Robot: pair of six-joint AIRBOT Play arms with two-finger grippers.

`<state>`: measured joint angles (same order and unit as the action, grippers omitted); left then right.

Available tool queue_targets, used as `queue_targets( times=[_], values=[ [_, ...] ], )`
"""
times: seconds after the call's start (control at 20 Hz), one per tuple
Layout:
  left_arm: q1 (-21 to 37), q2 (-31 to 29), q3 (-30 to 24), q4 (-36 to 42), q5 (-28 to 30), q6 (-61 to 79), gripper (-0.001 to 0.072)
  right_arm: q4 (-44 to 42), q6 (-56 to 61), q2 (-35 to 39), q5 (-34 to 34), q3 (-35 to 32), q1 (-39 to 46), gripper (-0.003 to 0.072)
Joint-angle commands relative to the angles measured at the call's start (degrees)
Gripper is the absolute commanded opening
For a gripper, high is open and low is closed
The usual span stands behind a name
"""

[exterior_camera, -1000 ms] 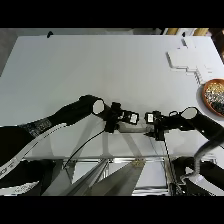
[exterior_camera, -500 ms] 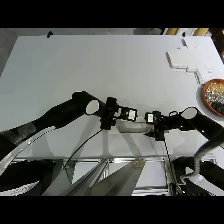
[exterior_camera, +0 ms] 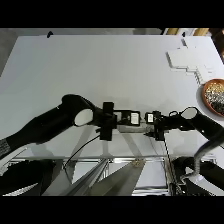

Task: Fold the box and place the chain.

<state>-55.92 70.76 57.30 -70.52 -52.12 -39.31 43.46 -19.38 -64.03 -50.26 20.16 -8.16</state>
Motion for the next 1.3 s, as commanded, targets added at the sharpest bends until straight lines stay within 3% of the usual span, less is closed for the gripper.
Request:
queue_targets(
  times=[0.0, 0.15, 0.3, 0.35, 0.5, 0.7, 0.85, 1.0, 1.15, 1.25],
  values=[
    [-5.2, 3.5, 0.3, 6.8, 16.2, -0.9, 0.0006, 0.0, 0.0, 0.0, 0.0, 0.0, 0.0, 0.0574],
    [-2.2, 10.2, 4.3, 9.5, 18.2, -3.7, 0.0006, 0.0, 0.0, 0.0, 0.0, 0.0, 0.0, 0.0574],
    [2.8, 12.1, 6.3, 13.2, 26.8, -5.0, 0.0006, 0.0, 0.0, 0.0, 0.0, 0.0, 0.0, 0.0574],
    [4.9, 12.6, 6.3, 14.6, 27.1, -5.0, 0.0005, 0.0, 0.0, 0.0, 0.0, 0.0, 0.0, 0.0574],
    [9.4, 15.6, 6.3, 18.9, 20.8, -4.5, 0.0006, 0.0, 0.0, 0.0, 0.0, 0.0, 0.0, 0.0574],
    [8.0, 18.4, 6.3, 19.5, 18.9, -4.2, 0.0009, 0.0, 0.0, 0.0, 0.0, 0.0, 0.0, 0.0574],
    [7.6, 16.7, 6.3, 17.9, 18.1, -4.2, 0.0006, 0.0, 0.0, 0.0, 0.0, 0.0, 0.0, 0.0574],
    [7.6, 11.2, 6.3, 9.9, 14.3, -5.9, 0.0006, 0.0, 0.0, 0.0, 0.0, 0.0, 0.0, 0.0574],
    [7.6, 5.4, 6.3, 0.6, 3.6, -10.6, 0.0006, 0.0, 0.0, 0.0, 0.0, 0.0, 0.0, 0.0574],
    [7.6, 4.5, 6.3, -2.1, -5.7, -10.6, 0.0006, 0.0, 0.0, 0.0, 0.0, 0.0, 0.0, 0.0574]
  ],
)
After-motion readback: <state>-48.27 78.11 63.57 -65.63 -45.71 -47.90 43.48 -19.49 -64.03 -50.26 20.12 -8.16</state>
